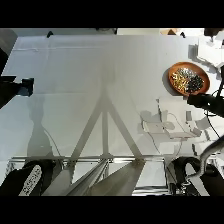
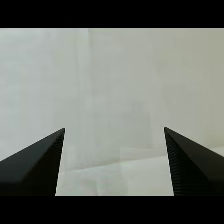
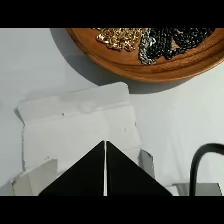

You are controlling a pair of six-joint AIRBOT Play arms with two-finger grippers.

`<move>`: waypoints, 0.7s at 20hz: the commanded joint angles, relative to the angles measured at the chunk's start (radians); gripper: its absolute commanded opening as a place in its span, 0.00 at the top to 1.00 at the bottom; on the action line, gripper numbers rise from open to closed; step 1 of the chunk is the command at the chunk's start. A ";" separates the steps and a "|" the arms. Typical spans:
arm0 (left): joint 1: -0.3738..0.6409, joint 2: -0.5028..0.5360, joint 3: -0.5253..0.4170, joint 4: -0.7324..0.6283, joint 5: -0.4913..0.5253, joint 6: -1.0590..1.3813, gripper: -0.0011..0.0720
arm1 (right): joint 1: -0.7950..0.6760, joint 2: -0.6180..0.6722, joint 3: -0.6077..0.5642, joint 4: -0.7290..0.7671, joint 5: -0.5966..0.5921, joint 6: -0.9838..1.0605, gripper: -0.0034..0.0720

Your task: Fold the box and place the chain.

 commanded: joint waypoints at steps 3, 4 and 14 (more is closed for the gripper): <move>-0.001 0.001 0.000 0.000 0.000 0.000 0.03 | -0.001 -0.001 0.000 -0.130 0.148 -0.058 0.65; -0.001 0.001 0.000 0.000 0.000 0.000 0.03 | -0.001 -0.001 0.000 -0.158 0.173 -0.045 0.65; -0.001 0.001 0.000 0.000 0.000 0.000 0.03 | -0.173 -0.134 0.064 -0.261 0.349 -0.009 0.56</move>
